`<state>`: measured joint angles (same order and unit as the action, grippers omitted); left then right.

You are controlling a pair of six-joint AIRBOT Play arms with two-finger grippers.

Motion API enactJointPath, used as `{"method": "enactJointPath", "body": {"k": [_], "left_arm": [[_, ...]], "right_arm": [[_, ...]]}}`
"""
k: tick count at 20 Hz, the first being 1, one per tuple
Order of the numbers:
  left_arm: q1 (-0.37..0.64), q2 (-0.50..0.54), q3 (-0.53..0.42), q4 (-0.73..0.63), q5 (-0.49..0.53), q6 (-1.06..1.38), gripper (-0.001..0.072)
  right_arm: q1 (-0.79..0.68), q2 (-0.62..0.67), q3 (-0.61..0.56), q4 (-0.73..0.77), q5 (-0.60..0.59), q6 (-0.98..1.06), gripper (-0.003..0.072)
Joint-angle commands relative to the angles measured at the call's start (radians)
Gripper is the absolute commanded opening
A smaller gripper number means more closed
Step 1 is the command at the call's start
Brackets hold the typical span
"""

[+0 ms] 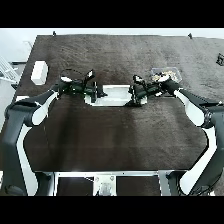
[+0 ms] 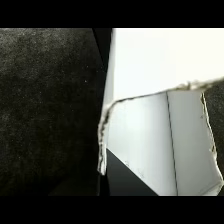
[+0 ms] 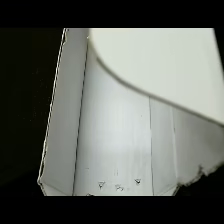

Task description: Fold the box and place the chain.

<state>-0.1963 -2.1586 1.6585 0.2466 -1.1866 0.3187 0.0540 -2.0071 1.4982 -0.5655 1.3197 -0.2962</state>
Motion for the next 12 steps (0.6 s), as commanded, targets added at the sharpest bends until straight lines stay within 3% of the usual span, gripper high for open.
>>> {"method": "enactJointPath", "body": {"k": [1,12], "left_arm": [[0.000,0.000,0.000,0.000,0.001,0.000,0.0019],[0.000,0.000,0.000,0.000,0.001,0.000,0.0019]], "right_arm": [[0.001,-0.003,0.001,-0.001,0.001,0.000,0.0663],[0.018,-0.008,0.000,-0.033,-0.040,0.000,0.0653]]}}
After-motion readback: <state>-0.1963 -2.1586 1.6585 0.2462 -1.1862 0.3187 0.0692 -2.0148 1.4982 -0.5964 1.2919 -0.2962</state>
